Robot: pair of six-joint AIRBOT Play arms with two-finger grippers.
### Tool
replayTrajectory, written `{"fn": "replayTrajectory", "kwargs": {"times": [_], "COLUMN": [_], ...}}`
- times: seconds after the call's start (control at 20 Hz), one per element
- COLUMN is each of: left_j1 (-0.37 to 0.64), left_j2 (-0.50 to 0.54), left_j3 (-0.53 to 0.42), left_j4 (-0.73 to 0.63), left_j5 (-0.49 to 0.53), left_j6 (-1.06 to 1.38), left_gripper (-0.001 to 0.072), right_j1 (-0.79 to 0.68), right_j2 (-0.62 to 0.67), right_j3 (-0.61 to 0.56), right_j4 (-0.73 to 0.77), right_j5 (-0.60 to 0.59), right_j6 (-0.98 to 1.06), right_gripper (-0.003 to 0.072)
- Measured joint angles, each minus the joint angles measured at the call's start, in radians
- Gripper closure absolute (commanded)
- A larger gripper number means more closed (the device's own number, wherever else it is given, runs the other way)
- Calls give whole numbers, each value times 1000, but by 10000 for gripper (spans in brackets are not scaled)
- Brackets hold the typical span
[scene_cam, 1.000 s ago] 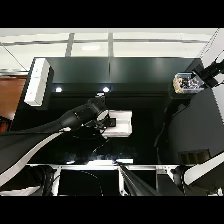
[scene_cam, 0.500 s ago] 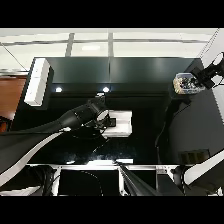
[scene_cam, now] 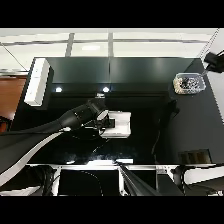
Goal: Fold the box and place the chain.
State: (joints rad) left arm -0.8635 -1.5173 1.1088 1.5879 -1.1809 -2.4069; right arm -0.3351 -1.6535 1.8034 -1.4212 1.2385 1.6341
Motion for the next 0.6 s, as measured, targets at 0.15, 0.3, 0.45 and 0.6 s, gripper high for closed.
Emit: {"fn": "replayTrajectory", "kwargs": {"times": [0.15, 0.3, 0.45, 0.6], "left_j1": [0, 0, 0, 0], "left_j2": [0, 0, 0, 0], "left_j3": [0, 0, 0, 0], "left_j4": [0, 0, 0, 0], "left_j5": [-3, -5, -6, -6], "left_j6": [0, 1, 1, 1], "left_gripper": [679, 679, 679, 679], "right_j1": [-13, -39, -69, -80], "right_j2": [98, 189, 269, 313], "right_j3": [0, 0, 16, 97], "right_j4": [83, 204, 375, 490], "right_j5": [-23, -48, -72, -56], "right_j6": [-67, -122, -181, -212], "right_gripper": [676, 676, 675, 675]}}
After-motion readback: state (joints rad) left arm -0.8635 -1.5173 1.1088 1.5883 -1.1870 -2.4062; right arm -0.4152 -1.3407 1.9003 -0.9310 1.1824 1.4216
